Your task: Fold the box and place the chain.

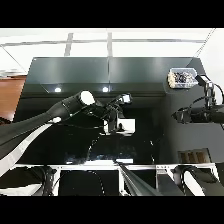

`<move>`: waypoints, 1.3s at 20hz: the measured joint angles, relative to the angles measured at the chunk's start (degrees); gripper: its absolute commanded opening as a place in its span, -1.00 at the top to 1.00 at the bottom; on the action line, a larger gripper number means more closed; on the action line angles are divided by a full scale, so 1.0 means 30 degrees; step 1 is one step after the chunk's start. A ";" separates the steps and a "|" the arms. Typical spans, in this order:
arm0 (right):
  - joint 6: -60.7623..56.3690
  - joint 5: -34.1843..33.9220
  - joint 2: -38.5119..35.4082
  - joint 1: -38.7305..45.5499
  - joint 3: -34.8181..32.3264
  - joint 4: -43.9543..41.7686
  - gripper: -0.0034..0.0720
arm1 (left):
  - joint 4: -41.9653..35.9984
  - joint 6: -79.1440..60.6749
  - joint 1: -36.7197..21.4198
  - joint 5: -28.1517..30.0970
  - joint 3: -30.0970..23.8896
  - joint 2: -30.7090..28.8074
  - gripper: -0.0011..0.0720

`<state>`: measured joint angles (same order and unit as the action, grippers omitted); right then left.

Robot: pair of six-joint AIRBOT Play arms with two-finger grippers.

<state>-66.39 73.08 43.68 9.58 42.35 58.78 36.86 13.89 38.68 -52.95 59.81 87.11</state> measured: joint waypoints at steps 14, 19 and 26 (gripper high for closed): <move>0.0000 -0.0015 0.0007 0.0000 0.0000 0.0000 0.87 | 0.4998 -0.0058 0.1472 0.0685 0.0000 0.0000 -0.92; -0.0007 -0.0044 0.0007 0.0000 0.0000 -0.0007 0.87 | 0.6798 -0.0168 0.1443 0.2594 0.0189 -0.0022 0.00; -0.0029 -0.0415 0.0007 0.0000 0.0000 -0.0051 0.87 | 1.0746 0.7766 -0.3242 0.3126 0.2951 -0.0299 0.01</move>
